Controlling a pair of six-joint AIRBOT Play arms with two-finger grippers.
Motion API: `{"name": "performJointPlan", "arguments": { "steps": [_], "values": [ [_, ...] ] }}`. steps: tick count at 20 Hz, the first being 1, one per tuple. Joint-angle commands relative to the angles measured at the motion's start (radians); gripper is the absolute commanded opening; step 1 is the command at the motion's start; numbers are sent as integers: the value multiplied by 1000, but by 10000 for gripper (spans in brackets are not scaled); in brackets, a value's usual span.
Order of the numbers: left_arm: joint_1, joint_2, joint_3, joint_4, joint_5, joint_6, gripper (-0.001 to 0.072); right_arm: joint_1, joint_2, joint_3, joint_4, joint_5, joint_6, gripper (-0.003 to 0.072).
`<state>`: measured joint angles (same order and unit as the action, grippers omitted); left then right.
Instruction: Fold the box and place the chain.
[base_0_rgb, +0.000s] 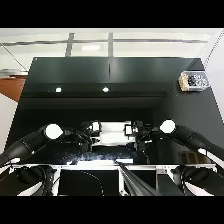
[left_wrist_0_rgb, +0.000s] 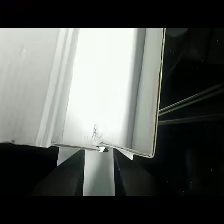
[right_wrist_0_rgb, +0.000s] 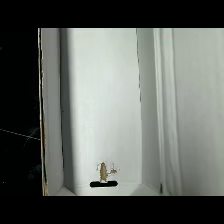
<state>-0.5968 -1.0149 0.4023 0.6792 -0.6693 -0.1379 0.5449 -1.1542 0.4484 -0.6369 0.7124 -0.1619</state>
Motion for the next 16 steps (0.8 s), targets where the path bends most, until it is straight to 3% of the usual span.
{"name": "performJointPlan", "arguments": {
  "steps": [1, 2, 3, 6, 13, 14, 16],
  "values": [
    [-1, -8, 0, -78, 12, 1, 214, 0, 0, 0, 0, 0, 0, 397],
    [-1, -16, 0, -106, 11, 7, 150, 0, 0, 0, 0, 0, 0, 397],
    [-1, -27, 0, -129, 5, 31, 143, 0, 0, 0, 0, 0, 0, 397],
    [-26, -51, 0, -190, 42, 91, 144, 0, 0, 0, 0, 0, 0, 397],
    [-40, -53, 0, -172, 66, 91, 145, 0, 0, 0, 0, 0, 0, 397],
    [-40, -53, 0, -164, 65, 91, 152, 0, 0, 0, 0, 0, 0, 397],
    [-40, -53, 0, -164, 65, 91, 318, 0, 0, 0, 0, 0, 0, 397]
  ]
}}
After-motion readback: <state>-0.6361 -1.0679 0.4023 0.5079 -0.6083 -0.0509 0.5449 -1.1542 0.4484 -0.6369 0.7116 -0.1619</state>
